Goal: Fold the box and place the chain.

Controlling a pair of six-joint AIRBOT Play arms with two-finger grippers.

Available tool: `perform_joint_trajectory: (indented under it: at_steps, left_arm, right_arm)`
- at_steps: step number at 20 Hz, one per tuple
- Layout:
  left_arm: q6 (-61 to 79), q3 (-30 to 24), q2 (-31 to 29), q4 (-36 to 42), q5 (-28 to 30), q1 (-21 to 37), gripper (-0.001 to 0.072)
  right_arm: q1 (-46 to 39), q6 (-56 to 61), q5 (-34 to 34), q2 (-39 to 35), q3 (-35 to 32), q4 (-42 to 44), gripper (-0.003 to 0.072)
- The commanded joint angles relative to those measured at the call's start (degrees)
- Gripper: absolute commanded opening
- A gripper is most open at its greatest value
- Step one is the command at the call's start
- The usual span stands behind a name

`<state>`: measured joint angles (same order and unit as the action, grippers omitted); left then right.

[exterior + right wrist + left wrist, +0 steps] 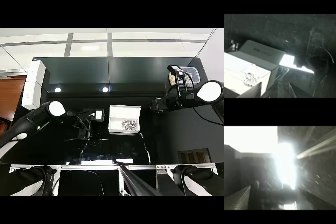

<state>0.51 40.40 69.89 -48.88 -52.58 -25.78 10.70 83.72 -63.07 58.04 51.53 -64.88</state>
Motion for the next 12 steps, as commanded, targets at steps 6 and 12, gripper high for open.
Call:
perform_joint_trajectory:
  at_steps: [6, 12]
  left_arm:
    - [19.19, 0.70, 10.01, 18.14, 1.11, 3.17, 0.0716]
    - [20.70, 1.07, 10.27, 22.25, 4.26, 0.57, 0.0714]
  right_arm:
    - [0.02, -0.02, 1.11, -0.04, 0.00, -0.13, 0.0398]
    - [0.02, 0.00, 2.10, -0.04, 0.00, -0.11, 0.0399]
